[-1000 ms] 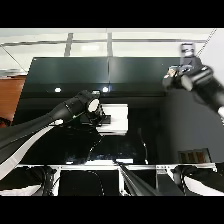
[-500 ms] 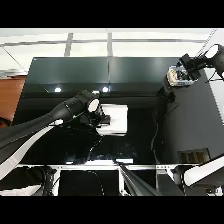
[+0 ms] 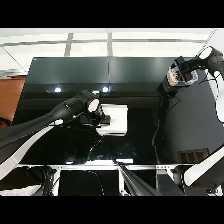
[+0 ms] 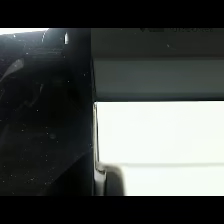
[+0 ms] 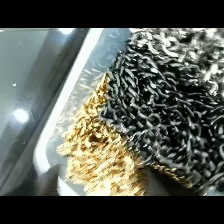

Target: Fold the box and place the chain.

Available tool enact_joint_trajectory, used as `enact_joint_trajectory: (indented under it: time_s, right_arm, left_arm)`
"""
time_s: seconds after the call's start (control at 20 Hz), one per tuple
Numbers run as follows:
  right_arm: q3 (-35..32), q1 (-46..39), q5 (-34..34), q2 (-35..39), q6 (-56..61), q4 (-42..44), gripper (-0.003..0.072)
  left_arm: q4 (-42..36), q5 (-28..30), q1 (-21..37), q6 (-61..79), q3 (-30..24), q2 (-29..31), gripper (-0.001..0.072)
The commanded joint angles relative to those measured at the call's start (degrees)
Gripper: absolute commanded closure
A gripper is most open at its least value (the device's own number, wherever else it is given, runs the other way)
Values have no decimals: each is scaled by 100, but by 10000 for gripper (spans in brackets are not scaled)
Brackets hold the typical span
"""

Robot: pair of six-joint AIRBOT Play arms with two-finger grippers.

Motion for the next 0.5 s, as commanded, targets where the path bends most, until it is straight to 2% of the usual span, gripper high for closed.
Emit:
enact_joint_trajectory:
  time_s: [0.0,0.05,0.2,0.45]
  right_arm:
    - [20,52,15,-109,-326,44,453]
    - [24,52,42,-61,-704,57,682]
    - [24,4,114,352,-1325,-109,671]
    - [24,-142,798,1930,-2859,-81,672]
  left_arm:
    - [0,-2,0,2,2,-2,681]
    - [0,-4,0,2,2,-2,681]
    - [0,-2,0,2,2,0,680]
    - [-2,-4,0,2,2,-2,681]
